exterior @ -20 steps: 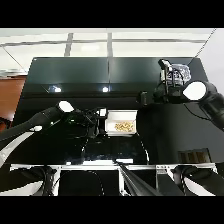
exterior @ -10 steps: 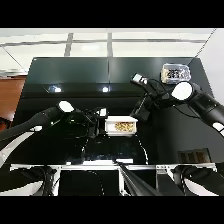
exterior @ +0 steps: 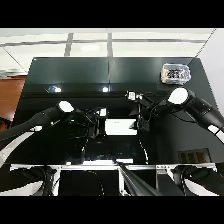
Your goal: Fold the box and place the chain.
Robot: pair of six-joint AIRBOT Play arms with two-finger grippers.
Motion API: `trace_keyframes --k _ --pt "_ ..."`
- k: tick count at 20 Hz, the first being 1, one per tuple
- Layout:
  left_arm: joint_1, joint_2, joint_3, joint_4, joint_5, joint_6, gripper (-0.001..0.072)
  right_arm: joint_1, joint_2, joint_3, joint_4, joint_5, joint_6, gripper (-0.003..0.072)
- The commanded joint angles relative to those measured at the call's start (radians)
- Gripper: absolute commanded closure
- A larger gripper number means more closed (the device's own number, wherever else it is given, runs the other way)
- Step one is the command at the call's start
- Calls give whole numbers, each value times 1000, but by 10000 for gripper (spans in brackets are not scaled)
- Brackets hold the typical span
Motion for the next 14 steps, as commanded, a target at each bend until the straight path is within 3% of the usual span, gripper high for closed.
trace_keyframes --k 1,8,9,10,11,13,14 --pt "-1 0 1 0 0 0 307 16 -2 -10 41 5 -42 -15" --pt "-1 0 1 0 0 0 307 34 -24 -23 33 -33 -41 -15" --pt "-1 0 1 0 0 0 307 34 -25 -22 26 -41 -41 73" --pt "-1 0 1 0 0 0 307 34 -25 -22 20 -45 -39 308" --pt "-1 0 1 0 0 0 307 34 -25 -22 19 -51 -37 387" --pt "-1 0 1 0 0 0 307 34 -25 -22 21 -54 -34 394" --pt "-1 0 1 0 0 0 307 34 -25 -22 21 -54 -25 472"
